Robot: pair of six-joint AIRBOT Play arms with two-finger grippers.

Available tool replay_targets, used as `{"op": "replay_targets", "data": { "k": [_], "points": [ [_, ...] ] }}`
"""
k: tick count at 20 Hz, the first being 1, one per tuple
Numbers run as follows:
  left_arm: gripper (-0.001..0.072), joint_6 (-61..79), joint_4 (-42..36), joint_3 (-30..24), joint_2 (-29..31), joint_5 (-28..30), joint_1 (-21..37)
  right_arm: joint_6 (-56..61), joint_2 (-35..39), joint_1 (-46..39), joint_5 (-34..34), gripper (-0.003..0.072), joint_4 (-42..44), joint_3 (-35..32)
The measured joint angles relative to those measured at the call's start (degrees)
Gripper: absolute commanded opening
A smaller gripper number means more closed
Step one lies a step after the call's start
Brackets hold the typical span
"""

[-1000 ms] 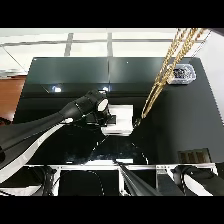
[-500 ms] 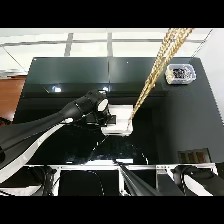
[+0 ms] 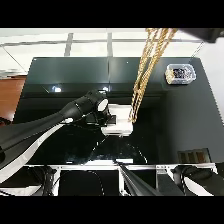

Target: Fold the box and place the chain.

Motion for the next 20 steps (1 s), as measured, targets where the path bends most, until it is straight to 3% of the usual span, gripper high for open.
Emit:
{"op": "replay_targets", "data": {
  "k": [9, 14, 20],
  "points": [
    [0.0027, 0.0, 0.0, 0.0, 0.0, 0.0, 0.0, 2.1, -0.3, 1.8, 1.7, 0.0014, -7.2, -3.0],
    [0.0027, 0.0, 0.0, 0.0, 0.0, 0.3, 0.0, 3.6, -0.3, 3.5, 2.6, 0.0014, -8.6, -12.7],
    [0.0027, 0.0, 0.0, 0.0, 0.0, 0.3, 0.0, 4.0, -0.3, 6.1, -1.3, 0.0015, -9.2, -25.9]
  ]
}}
